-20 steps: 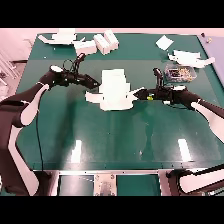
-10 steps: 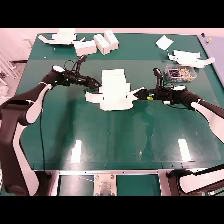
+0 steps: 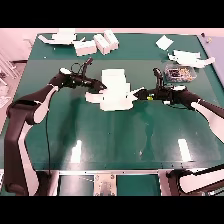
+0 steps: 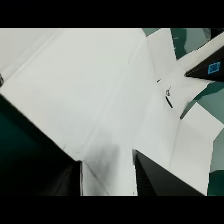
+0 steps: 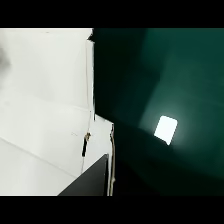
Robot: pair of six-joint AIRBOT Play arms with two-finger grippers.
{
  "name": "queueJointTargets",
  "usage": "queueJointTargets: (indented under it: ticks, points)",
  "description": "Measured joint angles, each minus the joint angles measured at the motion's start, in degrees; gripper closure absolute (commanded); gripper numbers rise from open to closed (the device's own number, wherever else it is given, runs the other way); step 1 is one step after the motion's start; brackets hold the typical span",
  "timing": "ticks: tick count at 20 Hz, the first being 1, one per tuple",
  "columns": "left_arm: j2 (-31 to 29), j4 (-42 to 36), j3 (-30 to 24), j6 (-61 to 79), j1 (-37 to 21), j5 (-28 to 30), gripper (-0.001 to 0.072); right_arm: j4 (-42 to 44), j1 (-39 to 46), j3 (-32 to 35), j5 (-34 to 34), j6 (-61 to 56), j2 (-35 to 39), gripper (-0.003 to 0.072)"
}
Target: Fold the box and place the chain.
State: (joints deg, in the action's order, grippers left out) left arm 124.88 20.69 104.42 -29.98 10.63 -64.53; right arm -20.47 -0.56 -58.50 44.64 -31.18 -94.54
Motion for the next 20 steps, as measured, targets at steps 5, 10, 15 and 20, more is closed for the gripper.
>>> queueJointTargets:
  ticks: [5, 10, 15, 20]
  points:
    - [0.37, -0.74, 0.35, 0.09, 0.46, 0.42, 0.0538, -0.52, 0.00, 0.00, -0.02, 0.04, 0.00, 0.0679]
    - [0.44, -1.03, 0.39, 2.27, 0.55, 0.33, 0.0660, -0.72, 0.00, 0.00, -0.09, 0.15, 0.00, 0.0679]
    - [0.44, -1.14, 0.39, 7.67, 0.59, 0.15, 0.0687, -0.81, 0.00, -0.02, -0.07, 0.22, 0.00, 0.0678]
    - [0.46, -1.97, 0.42, 18.23, 0.59, -3.32, 0.0688, -0.87, 0.50, 0.00, 0.11, 0.44, 0.00, 0.0413]
